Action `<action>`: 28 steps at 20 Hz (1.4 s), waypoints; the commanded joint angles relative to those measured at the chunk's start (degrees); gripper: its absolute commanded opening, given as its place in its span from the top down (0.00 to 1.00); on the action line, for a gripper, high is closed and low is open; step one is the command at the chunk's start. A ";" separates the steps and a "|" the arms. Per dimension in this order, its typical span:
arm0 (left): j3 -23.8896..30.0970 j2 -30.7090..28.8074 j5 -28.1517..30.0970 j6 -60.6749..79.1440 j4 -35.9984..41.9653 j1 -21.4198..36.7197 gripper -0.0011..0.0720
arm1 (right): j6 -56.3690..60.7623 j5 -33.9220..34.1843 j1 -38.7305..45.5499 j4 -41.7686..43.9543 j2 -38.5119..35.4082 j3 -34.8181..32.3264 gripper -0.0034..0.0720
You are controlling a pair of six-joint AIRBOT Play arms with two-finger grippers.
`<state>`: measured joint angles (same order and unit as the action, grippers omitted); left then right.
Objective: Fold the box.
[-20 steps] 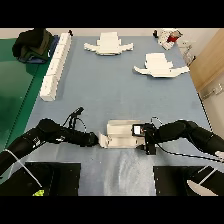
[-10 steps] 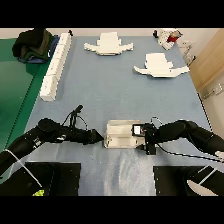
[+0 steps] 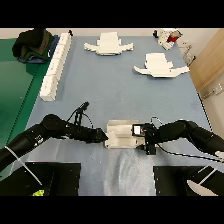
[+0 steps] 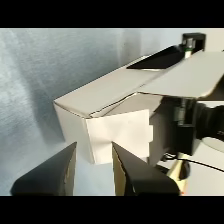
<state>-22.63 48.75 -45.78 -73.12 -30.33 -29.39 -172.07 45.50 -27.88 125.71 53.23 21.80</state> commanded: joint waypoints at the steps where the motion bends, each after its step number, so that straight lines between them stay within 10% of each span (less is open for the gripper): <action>1: -4.28 0.85 2.60 -18.64 -16.76 -6.60 0.49 | 0.00 0.00 -0.04 0.02 -0.04 0.02 0.36; 28: -34.77 30.18 -16.98 -62.88 -54.14 -31.26 0.49 | 0.00 0.00 -0.04 0.02 -0.04 0.02 0.36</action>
<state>-54.48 75.57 -59.64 -132.70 -80.75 -59.42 -172.07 45.50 -27.88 125.71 53.23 21.80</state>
